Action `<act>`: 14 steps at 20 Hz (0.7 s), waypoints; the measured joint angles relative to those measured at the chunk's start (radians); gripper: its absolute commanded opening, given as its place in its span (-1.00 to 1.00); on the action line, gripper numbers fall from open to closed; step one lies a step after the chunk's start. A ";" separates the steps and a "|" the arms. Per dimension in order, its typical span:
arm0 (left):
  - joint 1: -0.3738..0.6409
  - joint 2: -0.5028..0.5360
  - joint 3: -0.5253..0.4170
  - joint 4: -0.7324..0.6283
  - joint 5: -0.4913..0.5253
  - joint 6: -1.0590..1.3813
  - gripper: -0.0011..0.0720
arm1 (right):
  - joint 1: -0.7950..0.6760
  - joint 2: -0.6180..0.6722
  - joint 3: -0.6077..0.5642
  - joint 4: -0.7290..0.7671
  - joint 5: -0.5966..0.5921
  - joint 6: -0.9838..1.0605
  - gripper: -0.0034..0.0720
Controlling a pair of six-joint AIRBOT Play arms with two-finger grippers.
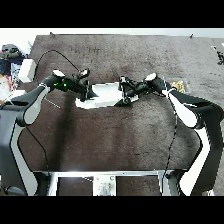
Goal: Fold the box and place the chain.
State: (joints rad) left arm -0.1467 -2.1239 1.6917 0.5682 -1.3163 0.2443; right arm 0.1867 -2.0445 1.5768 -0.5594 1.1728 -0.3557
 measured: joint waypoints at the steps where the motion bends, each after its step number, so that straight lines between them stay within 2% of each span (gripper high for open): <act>1: 0.000 0.000 0.000 0.000 0.000 0.000 -0.94 | 0.000 0.000 0.003 -0.002 -0.003 0.007 0.97; 14: 0.000 0.000 0.000 0.001 -0.001 0.000 -0.94 | 0.011 0.002 0.076 -0.102 0.042 0.144 0.97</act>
State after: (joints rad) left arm -0.1467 -2.1239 1.6917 0.5690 -1.3170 0.2440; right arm 0.1982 -2.0426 1.6531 -0.6613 1.2148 -0.2119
